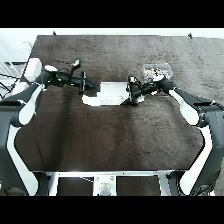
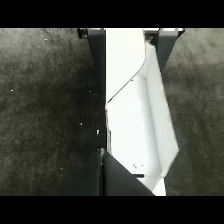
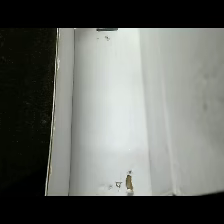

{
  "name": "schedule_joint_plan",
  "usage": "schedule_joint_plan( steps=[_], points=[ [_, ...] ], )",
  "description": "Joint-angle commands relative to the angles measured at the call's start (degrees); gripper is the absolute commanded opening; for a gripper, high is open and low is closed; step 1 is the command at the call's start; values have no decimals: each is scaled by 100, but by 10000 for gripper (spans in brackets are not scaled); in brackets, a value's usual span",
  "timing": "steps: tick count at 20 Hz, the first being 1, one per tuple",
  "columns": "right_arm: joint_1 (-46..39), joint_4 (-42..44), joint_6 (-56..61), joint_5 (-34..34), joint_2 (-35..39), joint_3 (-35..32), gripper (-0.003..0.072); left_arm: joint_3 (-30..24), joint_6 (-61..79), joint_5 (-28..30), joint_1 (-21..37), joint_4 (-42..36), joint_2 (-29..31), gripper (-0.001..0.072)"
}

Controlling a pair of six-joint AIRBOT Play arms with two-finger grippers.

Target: Fold the box and place the chain.

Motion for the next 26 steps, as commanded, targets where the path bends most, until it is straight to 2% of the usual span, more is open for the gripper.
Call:
schedule_joint_plan(
  steps=[1,3,5,7,10,12,15,18,22,26],
  points=[
    [0,4,2,-4,-4,2,497,55,-302,-562,238,-195,299,15],
    [0,4,2,-4,-4,2,497,22,-743,-302,201,-184,619,12],
    [0,4,2,-7,-4,2,497,-254,-841,118,103,-199,1073,12],
    [0,4,0,-4,-4,2,497,-824,-782,658,-70,-197,1637,12],
    [0,4,0,-4,-4,2,497,-1978,-527,1650,-404,-256,2426,12],
    [0,4,2,-4,-4,2,497,-2581,-533,2199,-597,-435,2693,13],
    [0,4,2,-4,-4,2,497,-3003,-529,2090,-802,-389,2653,16],
    [0,4,2,-4,-4,2,497,-3040,-533,2175,-1036,-358,2409,16],
    [0,4,2,-4,-4,2,497,-2962,-236,2728,-1239,-345,2221,17],
    [0,4,2,-4,-4,2,497,-2286,-573,2924,-1174,-264,1880,17]
  ],
)
